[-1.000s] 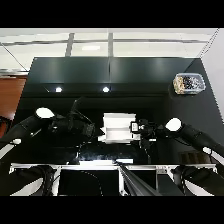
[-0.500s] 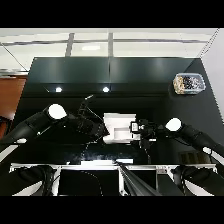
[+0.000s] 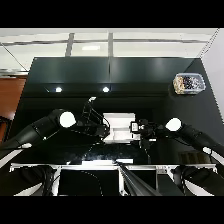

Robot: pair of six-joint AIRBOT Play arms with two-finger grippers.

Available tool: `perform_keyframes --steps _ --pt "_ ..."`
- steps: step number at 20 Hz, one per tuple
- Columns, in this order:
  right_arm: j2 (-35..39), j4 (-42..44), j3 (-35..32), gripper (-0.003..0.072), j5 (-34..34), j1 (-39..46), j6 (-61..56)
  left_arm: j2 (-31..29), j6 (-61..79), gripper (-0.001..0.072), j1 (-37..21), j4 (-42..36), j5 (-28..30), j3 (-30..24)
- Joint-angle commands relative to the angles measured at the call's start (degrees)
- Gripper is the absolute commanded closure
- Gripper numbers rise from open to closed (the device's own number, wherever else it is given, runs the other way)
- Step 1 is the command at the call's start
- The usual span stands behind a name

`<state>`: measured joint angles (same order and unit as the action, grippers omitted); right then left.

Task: Fold the box and place the chain.

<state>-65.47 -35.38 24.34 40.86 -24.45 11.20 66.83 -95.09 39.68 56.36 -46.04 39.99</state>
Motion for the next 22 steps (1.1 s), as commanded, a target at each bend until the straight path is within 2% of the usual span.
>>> perform_keyframes --steps 1,3,5,8,10,15,17,22 --pt "0.0 0.0 0.0 0.0431 0.0 0.0 0.0 1.3 -7.7 0.0232 2.5 5.9 2.4 0.7" --pt "0.0 0.0 0.0 0.0431 0.0 0.0 0.0 3.6 -9.8 0.0232 4.2 7.6 1.4 2.8" --pt "0.0 0.0 0.0 0.043 0.0 0.0 0.0 6.1 -14.6 0.0232 6.0 12.5 -1.0 5.8" --pt "0.0 0.0 0.0 0.043 0.0 0.0 0.0 9.4 -24.4 0.0232 8.7 23.0 -8.4 10.6" --pt "0.0 0.0 0.0 0.0431 0.0 0.0 0.0 10.9 -27.2 0.0232 9.6 27.0 -12.6 12.9" --pt "0.0 0.0 0.0 0.043 0.0 0.0 0.0 11.8 -36.7 0.0256 10.6 29.1 -16.6 16.1" --pt "0.0 0.0 0.0 0.0431 0.0 0.0 0.0 13.3 -40.3 0.0356 11.7 29.1 -16.7 17.7" --pt "0.0 0.0 0.0 0.0431 0.0 0.0 0.0 18.3 -44.9 0.0359 13.8 29.9 -20.3 21.0"
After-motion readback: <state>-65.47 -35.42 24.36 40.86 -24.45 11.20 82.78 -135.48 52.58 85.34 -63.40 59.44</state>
